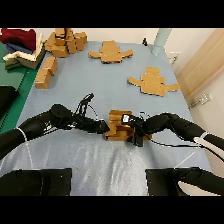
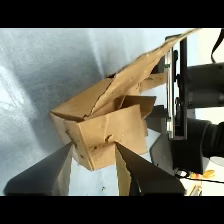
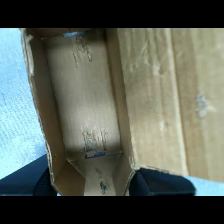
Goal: Fold the box.
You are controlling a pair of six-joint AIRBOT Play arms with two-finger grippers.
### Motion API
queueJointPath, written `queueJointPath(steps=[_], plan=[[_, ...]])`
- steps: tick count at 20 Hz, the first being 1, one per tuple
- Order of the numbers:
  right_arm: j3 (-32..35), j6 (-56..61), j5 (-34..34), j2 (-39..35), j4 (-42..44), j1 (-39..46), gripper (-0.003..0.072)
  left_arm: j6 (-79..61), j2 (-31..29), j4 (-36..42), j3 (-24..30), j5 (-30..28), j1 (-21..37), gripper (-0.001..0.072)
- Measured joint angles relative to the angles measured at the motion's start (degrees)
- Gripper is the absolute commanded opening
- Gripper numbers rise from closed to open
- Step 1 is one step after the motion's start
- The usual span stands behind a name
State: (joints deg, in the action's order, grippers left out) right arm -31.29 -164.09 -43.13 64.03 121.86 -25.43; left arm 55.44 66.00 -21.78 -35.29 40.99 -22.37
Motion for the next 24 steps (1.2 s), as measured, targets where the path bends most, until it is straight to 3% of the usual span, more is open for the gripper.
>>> queueJointPath(steps=[6, 12, 16, 20, 24], plan=[[0.0, 0.0, 0.0, 0.0, 0.0, 0.0, 0.0510, 3.5, 0.2, -2.0, -0.5, -2.1, -1.0, 0.0428], [0.0, 0.0, 0.0, 0.0, 0.0, 0.0, 0.0511, 29.6, 1.1, -25.8, -6.4, -4.2, -9.2, 0.0429], [0.0, 0.0, 0.0, 0.0, 0.0, 0.0, 0.0511, 45.2, 4.0, -40.8, -11.8, -2.4, -14.8, 0.0429], [0.0, 0.0, 0.0, 0.0, 0.0, 0.0, 0.0511, 55.9, 7.8, -51.3, -17.3, 2.0, -18.7, 0.0428], [0.0, 0.0, 0.0, 0.0, 0.0, 0.0, 0.0511, 62.7, 11.4, -57.0, -21.9, 6.9, -21.3, 0.0428]])
